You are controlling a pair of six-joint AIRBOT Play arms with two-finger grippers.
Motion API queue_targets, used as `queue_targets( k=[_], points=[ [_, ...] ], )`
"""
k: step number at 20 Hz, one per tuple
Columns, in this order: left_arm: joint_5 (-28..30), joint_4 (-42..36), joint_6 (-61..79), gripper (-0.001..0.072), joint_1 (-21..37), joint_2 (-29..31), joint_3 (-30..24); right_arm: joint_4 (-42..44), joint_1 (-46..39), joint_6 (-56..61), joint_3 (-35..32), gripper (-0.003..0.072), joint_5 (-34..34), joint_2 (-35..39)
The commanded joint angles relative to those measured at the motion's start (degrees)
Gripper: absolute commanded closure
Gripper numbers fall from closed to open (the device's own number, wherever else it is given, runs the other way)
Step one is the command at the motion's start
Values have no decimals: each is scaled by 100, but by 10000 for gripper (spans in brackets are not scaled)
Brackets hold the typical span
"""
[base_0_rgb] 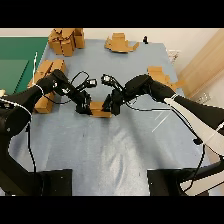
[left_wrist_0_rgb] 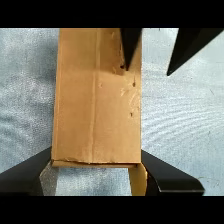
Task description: Fold the box.
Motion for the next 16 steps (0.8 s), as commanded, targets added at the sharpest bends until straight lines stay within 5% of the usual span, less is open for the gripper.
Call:
queue_targets(
  k=[1,5,16],
  points=[
    [-17,2,9,651,-2,0,2,17,0,96,2,602,-118,37],
    [-15,2,11,651,-2,0,2,42,0,96,-2,679,-70,-33],
    [-11,4,11,651,-2,0,2,538,2,94,-2,680,341,-170]
  ],
)
